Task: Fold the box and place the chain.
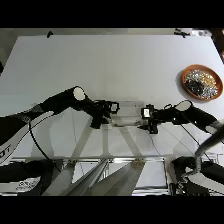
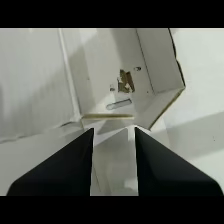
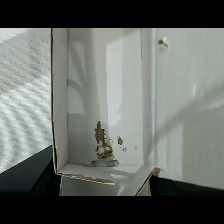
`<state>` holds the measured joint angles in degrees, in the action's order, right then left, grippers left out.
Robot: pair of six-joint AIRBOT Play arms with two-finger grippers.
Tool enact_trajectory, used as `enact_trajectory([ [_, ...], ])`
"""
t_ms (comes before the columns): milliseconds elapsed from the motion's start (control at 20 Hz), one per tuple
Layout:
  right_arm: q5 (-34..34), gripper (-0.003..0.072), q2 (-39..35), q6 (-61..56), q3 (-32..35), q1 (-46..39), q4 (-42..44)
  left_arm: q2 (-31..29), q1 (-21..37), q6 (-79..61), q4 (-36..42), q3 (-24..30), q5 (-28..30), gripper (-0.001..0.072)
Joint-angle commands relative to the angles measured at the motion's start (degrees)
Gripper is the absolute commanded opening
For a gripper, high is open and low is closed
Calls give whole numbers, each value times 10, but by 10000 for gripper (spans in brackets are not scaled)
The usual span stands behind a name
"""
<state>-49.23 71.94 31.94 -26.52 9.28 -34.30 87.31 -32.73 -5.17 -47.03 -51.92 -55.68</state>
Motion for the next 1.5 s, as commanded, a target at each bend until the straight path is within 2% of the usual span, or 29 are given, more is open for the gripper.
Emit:
enact_trajectory([
  [0, 0, 403, 0, 0, 0, 0, 0, 0, 10, 0, -19, 0, -15, 294],
  [350, 0, 403, 0, 0, 0, 0, 0, 0, -3, -13, 7, 0, -14, 293],
  [700, 0, 403, 0, 0, 0, 0, 0, 0, -39, -10, 57, 0, 28, 271],
  [750, 0, 403, 0, 0, 0, 0, 0, 0, -44, -10, 62, 0, 29, 232],
  [800, 0, 403, 0, 0, 0, 0, 0, 0, -49, -10, 63, 0, 30, 124],
  [850, 0, 403, 0, 0, 0, 0, 0, 0, -53, -10, 63, 0, 33, 54],
  [900, 0, 403, 0, 0, 0, 0, 0, 0, -56, -10, 63, 0, 37, 28],
  [1050, 0, 403, 0, 0, 0, 0, 0, 0, -60, -8, 65, 0, 59, 28],
  [1200, 0, 403, 0, 0, 0, 0, 0, 1, -61, -8, 76, 0, 58, 34],
  [1250, 0, 403, 0, 0, 0, 0, 0, 1, -62, -8, 79, 0, 55, 78],
  [1350, 0, 403, 0, 0, 0, 0, 0, 1, -62, -8, 80, 0, 50, 273],
  [1450, 0, 403, 0, 0, 0, 0, 0, 4, -62, 3, 80, 0, 45, 281],
])
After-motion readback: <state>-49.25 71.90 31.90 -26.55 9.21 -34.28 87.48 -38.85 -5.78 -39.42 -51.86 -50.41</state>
